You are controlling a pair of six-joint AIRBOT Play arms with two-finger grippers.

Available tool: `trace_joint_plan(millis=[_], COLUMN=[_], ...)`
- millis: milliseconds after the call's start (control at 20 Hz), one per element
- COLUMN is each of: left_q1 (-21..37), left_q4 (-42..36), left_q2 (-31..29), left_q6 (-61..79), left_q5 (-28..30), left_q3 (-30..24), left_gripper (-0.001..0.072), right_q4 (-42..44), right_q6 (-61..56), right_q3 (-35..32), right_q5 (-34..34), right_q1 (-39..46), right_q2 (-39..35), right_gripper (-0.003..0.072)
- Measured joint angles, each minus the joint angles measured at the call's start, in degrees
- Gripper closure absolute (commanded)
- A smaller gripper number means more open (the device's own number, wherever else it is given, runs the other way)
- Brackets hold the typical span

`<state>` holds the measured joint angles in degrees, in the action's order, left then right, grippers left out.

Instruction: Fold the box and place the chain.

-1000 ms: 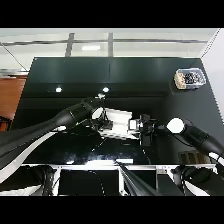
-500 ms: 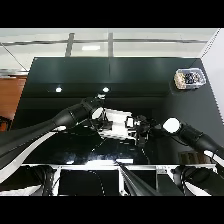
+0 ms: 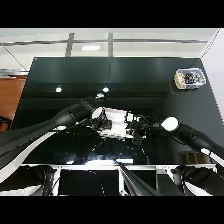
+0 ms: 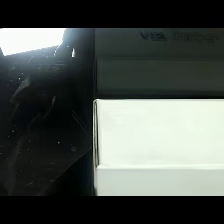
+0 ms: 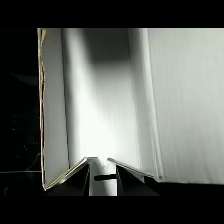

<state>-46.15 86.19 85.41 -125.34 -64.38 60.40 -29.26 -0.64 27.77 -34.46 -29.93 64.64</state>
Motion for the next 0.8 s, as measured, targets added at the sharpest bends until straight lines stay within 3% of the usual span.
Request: trace_joint_plan(millis=[600,650,700,800], left_q1=[0.0,0.0,0.0,0.0], left_q4=[-0.13,-0.13,-0.15,-0.15], left_q2=[0.0,0.0,0.0,0.0], left_q6=[0.13,0.13,0.13,0.11], left_q5=[0.0,0.0,0.02,0.04], left_q3=[0.0,0.0,0.0,0.0], left_gripper=[0.0675,0.0676,0.0676,0.0675], right_q4=[3.43,3.52,3.63,3.65], right_q6=[1.18,1.25,1.25,1.27], right_q3=[0.0,0.0,0.0,0.0], right_q5=[1.38,1.46,1.55,1.57], right_q1=[0.0,0.0,0.0,0.0], right_q2=[1.01,1.07,1.14,1.18], right_gripper=[0.0489,0.0476,0.0342,0.0324])
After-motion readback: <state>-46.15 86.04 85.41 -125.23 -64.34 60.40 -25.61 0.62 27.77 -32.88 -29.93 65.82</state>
